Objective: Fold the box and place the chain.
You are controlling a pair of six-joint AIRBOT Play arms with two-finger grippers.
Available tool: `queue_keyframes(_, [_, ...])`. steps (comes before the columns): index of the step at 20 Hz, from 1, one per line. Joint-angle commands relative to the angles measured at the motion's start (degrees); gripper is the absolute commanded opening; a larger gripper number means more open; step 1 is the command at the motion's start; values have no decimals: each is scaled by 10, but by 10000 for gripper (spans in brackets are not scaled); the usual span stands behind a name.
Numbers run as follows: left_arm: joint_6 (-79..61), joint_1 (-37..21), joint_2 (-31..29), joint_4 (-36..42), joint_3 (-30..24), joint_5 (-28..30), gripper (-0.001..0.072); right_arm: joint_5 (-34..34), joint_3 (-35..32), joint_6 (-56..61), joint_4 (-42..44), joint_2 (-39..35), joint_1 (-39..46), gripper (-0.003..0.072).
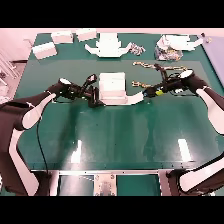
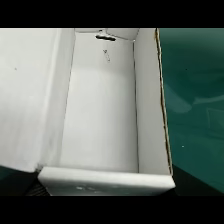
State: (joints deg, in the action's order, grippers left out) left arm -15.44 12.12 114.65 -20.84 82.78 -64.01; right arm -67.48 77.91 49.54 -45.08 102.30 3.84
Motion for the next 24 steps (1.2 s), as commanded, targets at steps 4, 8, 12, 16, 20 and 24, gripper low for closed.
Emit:
queue_keyframes(4, [0,0,0,1,0,0,488,-24,1,15,38,13,-50,11])
queue_keyframes(8, [0,0,0,1,0,0,488,-39,6,15,46,-10,-55,12])
queue_keyframes(12, [0,0,0,1,0,0,488,-35,6,21,46,-30,-58,13])
queue_keyframes(16, [0,0,0,1,0,0,488,-12,6,23,46,-30,-66,59])
queue_keyframes(20, [0,0,0,1,0,0,488,-11,6,23,57,-30,-66,136])
queue_keyframes(24, [0,0,0,2,0,0,488,-9,6,23,63,-30,-72,158])
